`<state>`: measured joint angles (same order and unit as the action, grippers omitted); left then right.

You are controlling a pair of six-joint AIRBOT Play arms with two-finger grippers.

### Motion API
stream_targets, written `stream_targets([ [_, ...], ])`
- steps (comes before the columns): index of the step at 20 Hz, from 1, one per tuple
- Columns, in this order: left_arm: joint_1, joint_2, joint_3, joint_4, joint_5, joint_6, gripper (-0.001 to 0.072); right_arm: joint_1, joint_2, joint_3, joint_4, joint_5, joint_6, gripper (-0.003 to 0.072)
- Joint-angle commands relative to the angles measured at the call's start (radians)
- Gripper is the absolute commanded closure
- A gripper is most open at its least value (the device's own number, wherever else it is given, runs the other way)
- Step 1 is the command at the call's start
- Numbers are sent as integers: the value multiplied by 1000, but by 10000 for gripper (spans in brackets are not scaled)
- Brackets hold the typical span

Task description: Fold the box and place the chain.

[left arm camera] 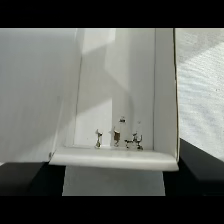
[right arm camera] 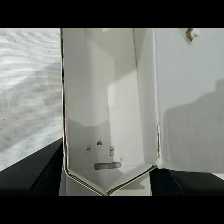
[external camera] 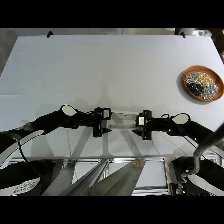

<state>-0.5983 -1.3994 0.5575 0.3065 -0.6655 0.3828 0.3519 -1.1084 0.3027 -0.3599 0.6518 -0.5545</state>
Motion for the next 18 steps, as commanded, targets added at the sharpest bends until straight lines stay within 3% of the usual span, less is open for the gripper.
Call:
stream_targets([
  [1,0,-2,0,1,4,-1,336,1,1,0,0,10,-1,252],
  [2,0,-2,0,1,3,-1,336,1,1,0,1,10,-1,218],
  [3,0,-2,0,1,3,-2,336,1,1,0,1,11,0,13],
  [4,0,-2,0,1,3,-2,336,1,2,0,1,14,0,-18],
  [11,0,-2,0,1,3,-2,336,1,117,0,-33,9,41,-19],
  [18,0,0,0,1,3,-10,336,1,159,0,-423,-8,517,-18],
])
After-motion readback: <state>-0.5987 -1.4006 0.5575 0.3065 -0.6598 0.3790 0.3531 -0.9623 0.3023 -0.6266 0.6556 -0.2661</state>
